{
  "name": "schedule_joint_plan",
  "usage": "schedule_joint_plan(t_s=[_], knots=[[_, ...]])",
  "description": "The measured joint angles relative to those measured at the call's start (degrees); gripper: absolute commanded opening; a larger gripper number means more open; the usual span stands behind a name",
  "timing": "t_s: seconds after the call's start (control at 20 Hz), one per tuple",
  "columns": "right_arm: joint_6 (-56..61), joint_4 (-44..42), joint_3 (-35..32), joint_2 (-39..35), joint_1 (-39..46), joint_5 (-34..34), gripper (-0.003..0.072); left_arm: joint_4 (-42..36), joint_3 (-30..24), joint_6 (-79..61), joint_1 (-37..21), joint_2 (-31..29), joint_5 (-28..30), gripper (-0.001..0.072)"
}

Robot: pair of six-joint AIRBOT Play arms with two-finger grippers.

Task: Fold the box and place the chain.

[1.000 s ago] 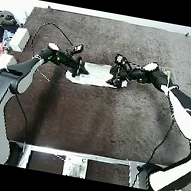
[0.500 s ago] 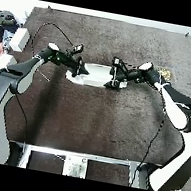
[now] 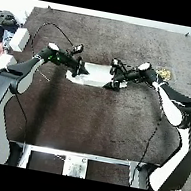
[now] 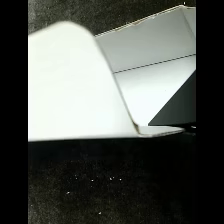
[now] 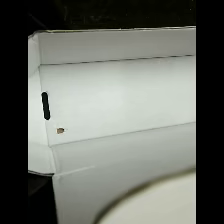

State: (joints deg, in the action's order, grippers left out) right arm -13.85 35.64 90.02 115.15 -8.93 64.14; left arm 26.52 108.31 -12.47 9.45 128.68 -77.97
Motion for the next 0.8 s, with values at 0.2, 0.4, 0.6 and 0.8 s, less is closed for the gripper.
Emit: schedule_joint_plan(t_s=[0.2,0.4,0.6,0.8], knots=[[-0.7,0.0,0.2,0.2,0.0,0.5,0.0672,0.0,0.0,0.0,0.0,0.0,0.0,0.0014],[-1.3,0.0,0.3,0.5,-0.1,0.9,0.0672,0.0,0.0,0.0,0.0,0.0,0.0,0.0014],[-1.5,0.0,0.9,1.5,-0.1,1.3,0.0654,0.0,0.0,0.0,0.0,0.0,0.0,0.0014],[-1.6,0.0,2.7,2.2,-0.2,2.6,0.0656,0.0,0.0,0.0,0.0,0.0,0.0,0.0014]])
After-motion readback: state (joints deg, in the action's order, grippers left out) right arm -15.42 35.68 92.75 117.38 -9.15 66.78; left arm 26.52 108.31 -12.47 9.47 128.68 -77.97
